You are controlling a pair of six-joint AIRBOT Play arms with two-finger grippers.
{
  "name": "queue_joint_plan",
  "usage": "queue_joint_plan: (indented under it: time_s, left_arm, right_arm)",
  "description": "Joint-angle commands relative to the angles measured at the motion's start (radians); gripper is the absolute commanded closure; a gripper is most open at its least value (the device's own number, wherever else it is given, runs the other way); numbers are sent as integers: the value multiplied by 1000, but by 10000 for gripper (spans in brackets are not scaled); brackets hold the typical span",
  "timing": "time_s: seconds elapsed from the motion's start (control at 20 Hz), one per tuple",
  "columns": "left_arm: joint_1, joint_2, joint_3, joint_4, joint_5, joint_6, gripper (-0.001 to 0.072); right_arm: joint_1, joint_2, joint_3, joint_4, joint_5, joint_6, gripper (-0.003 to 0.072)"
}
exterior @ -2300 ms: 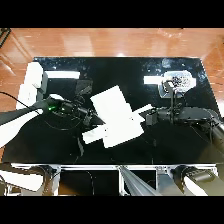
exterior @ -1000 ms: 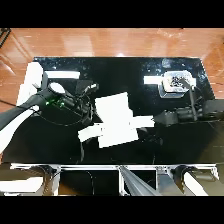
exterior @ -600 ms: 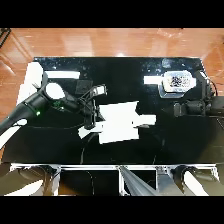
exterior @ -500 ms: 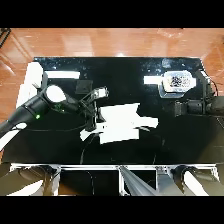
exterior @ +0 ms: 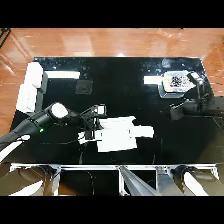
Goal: Fold the box and place the chain.
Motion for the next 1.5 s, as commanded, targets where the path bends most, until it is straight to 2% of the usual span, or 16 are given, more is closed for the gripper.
queue_joint_plan:
  time_s: [0.0, 0.15, 0.35, 0.45, 0.75, 0.95, 1.15, 1.3, 1.45]
  left_arm:
    - [0, -14, -13, 13, 89, 20, 689]
    - [0, -15, -13, 14, 97, 23, 690]
    - [0, -46, -13, 40, 117, 32, 689]
    - [0, -71, -13, 53, 116, 32, 689]
    - [0, -96, -13, 58, 108, 32, 689]
    - [0, -95, 0, 58, 89, 35, 688]
    - [0, -94, 43, 66, -32, 100, 690]
    - [5, -94, 43, 69, -28, 146, 690]
    - [33, -101, 43, 69, -1, 146, 690]
  right_arm:
    - [82, -1, -16, -27, 50, -124, -22]
    - [95, -2, -16, -34, 51, -159, -22]
    - [130, -2, -55, 60, -57, -254, -22]
    - [156, -1, -56, 50, -85, -253, -22]
    - [160, -1, -88, 46, -83, -254, -22]
    - [160, -2, -109, 27, -55, -317, -23]
    - [186, -2, -140, 25, -66, -434, -15]
    - [263, -2, -147, 14, -43, -461, -15]
    - [305, -2, -183, 10, 64, -506, -15]
